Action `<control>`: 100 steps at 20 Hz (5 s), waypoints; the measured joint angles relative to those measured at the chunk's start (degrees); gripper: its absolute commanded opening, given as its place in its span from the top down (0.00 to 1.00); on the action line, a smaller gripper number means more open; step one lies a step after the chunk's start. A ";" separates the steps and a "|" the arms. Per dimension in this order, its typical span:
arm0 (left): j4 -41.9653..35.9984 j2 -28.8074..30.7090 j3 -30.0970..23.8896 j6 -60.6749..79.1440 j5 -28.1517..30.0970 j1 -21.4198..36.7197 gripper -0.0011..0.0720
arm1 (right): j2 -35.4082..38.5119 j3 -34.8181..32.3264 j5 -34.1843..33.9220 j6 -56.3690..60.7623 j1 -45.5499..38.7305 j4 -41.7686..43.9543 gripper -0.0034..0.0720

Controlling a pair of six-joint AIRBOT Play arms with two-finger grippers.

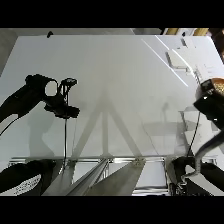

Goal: Fold the box and place the chain.

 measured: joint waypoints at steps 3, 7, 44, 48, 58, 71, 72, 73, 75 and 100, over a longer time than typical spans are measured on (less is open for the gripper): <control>0.02 0.00 0.00 0.00 0.02 0.00 0.97 | 0.00 0.00 -4.22 -6.05 -12.26 1.88 0.71; 0.00 0.02 0.00 0.00 0.00 0.00 0.97 | 0.00 -0.02 -10.69 -18.51 -20.94 13.07 0.37; -0.74 0.00 0.00 6.14 7.45 0.00 0.97 | 22.62 -9.66 -21.27 -9.03 31.36 66.93 0.93; -3.23 -0.04 -0.42 6.43 13.18 0.00 0.89 | 23.02 -10.25 -22.97 -5.35 34.51 65.83 0.93; -43.58 -5.53 -5.27 45.20 18.45 0.00 0.34 | 23.12 -10.40 -23.71 -3.61 35.65 66.36 0.93; -62.01 -13.73 -5.38 55.65 18.01 -0.44 0.29 | 23.12 -10.40 -24.65 -3.54 35.65 67.84 0.93; -60.92 -14.36 -5.20 54.90 17.77 -0.79 0.29 | 23.12 -10.43 -24.96 -3.54 35.65 67.84 0.93; -60.04 -15.19 -4.87 54.31 17.22 -1.07 0.29 | 23.12 -10.40 -25.27 -3.54 35.65 67.84 0.93; -59.14 -16.90 -4.00 53.57 15.87 -1.66 0.32 | 23.12 -10.40 -25.77 -3.54 35.65 67.82 0.93; -55.67 -15.65 0.31 97.81 24.41 -11.85 0.98 | 30.80 0.17 -14.97 -11.96 35.67 60.96 0.52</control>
